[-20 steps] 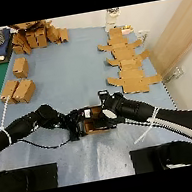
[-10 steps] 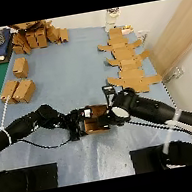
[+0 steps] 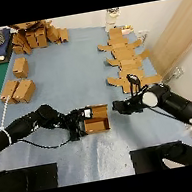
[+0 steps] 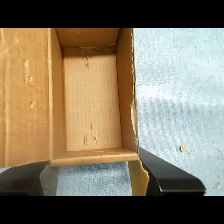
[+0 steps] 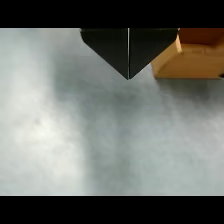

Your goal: Fold the box.

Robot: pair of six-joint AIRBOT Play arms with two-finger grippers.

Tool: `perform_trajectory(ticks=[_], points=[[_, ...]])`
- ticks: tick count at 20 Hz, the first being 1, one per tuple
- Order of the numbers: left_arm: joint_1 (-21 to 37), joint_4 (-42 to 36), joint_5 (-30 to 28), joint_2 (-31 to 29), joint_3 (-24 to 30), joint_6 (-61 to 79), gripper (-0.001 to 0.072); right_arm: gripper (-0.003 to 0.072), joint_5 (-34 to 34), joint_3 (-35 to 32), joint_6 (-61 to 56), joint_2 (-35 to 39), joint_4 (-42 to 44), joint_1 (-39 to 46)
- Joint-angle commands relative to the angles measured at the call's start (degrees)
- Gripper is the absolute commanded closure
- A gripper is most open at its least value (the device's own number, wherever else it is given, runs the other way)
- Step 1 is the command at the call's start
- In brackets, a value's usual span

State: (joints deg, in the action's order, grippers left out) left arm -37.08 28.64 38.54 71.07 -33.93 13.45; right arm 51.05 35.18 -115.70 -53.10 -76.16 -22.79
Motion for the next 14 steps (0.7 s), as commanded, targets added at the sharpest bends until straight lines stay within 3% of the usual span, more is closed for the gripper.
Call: perform_trajectory(ticks=[1, 2, 4, 6, 9, 14], points=[[0.0, -0.2, -0.2, 0.0, 0.0, 0.0, 0.0187, 0.0686, -9.8, -4.0, 48.9, -8.5, 43.9, 17.8], [0.0, -0.2, 0.0, 0.0, 0.0, 0.0, 0.0187, 0.0686, -4.0, -3.1, 62.4, -12.9, 54.6, 20.3], [0.0, -0.1, 0.0, 0.0, 0.0, 0.0, 0.0187, 0.0684, 6.5, 0.0, 79.0, -19.8, 65.4, 21.2], [0.0, -0.2, 0.0, 0.0, 0.0, 0.0, 0.0187, 0.0684, 12.3, 3.0, 84.3, -23.2, 65.4, 19.9], [0.0, -0.1, -0.2, 0.0, 0.0, 0.0, 0.0187, 0.0685, 17.6, 3.7, 91.7, -22.6, 64.1, 17.3], [0.0, -0.1, -0.5, 0.0, 0.0, 0.0, 0.0187, 0.0684, 16.6, -0.4, 93.7, -14.8, 58.6, 11.5]])
